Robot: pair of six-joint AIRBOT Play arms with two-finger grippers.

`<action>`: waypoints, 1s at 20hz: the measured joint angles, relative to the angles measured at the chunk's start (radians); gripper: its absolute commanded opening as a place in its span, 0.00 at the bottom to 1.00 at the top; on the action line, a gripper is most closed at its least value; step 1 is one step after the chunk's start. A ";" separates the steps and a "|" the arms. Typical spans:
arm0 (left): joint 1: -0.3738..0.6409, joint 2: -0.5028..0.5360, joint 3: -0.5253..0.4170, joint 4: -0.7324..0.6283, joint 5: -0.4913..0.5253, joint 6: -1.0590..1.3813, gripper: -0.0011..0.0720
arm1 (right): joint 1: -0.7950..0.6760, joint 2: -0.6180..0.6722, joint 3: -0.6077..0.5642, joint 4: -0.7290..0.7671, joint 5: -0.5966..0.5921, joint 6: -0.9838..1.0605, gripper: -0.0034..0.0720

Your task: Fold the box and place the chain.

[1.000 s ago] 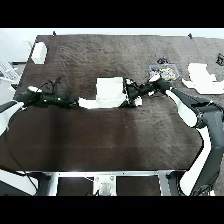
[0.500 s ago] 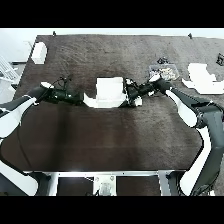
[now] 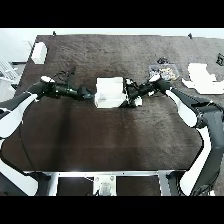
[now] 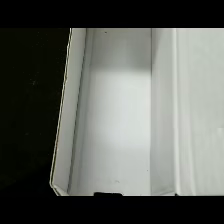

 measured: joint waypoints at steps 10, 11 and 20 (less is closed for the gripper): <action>-0.028 0.000 0.003 -0.014 0.004 -0.057 0.61 | 0.000 0.000 0.000 0.000 0.000 0.000 0.72; -0.029 0.000 0.003 -0.012 0.000 -0.073 0.61 | 0.000 0.000 0.000 0.000 0.000 0.000 0.72; -0.085 0.044 0.042 0.184 -0.014 -0.399 0.58 | 0.000 0.000 0.000 0.000 0.000 0.000 0.72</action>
